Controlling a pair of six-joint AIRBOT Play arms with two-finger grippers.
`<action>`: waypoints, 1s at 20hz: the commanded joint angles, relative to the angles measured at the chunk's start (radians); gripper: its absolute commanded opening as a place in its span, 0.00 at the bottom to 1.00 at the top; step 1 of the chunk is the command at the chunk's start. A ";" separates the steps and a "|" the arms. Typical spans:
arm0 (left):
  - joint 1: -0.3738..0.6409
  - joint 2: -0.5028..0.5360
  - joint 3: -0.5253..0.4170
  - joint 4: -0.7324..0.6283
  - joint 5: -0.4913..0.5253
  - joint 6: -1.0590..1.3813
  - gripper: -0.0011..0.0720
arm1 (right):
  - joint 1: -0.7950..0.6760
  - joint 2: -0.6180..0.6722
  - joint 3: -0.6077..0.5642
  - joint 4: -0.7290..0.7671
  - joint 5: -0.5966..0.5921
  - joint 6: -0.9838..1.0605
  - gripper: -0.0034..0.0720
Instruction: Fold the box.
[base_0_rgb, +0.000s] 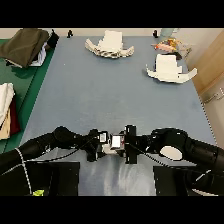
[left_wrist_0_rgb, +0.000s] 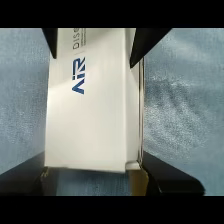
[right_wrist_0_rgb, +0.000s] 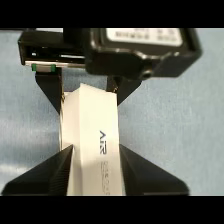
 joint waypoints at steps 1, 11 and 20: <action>0.001 -0.001 0.000 0.002 0.006 -0.002 0.71 | 0.001 0.000 0.006 0.010 0.013 0.000 0.75; 0.001 -0.001 0.000 0.002 0.006 -0.002 0.71 | -0.003 0.000 0.006 -0.046 0.001 0.002 0.73; 0.001 -0.001 0.000 0.002 0.006 -0.002 0.71 | -0.007 0.000 0.034 -0.095 -0.021 0.011 0.55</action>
